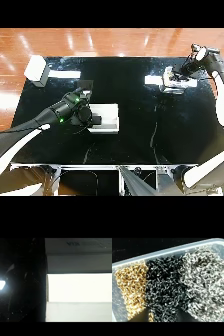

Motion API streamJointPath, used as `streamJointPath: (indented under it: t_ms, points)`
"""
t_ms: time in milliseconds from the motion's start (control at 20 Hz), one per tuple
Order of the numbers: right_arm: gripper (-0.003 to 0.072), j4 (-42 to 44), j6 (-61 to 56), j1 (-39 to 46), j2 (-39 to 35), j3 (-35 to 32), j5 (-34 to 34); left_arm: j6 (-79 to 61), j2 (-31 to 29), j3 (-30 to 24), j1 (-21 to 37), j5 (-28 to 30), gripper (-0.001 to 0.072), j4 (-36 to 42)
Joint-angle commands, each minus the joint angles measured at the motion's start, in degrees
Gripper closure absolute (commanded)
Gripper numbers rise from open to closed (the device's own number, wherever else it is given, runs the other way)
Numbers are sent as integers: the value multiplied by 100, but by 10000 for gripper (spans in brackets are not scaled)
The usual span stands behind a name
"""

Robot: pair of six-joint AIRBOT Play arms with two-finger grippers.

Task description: Fold the box and place the chain.

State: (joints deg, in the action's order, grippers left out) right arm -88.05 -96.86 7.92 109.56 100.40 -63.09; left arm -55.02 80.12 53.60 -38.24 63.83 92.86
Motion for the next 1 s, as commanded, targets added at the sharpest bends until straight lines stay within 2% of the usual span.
streamJointPath:
  t_ms: [0,100,200,500,600,700,750,950]
  points:
    - [333,256,11,0,103,7,162,-2,2,-2,0,2,688,0]
    - [331,247,7,2,160,7,155,-2,2,-2,0,7,688,0]
    - [243,208,7,2,173,7,151,-2,2,-2,0,7,688,-2]
    - [247,98,7,4,227,7,164,-2,2,-2,0,4,688,-2]
    - [419,103,9,4,232,7,203,-2,2,-2,0,2,688,-2]
    - [453,101,11,4,232,7,212,-2,2,-2,0,0,688,-2]
    - [654,103,37,4,229,7,190,-2,2,-2,0,0,688,-2]
    - [669,98,190,7,17,177,72,-2,2,-2,0,2,688,0]
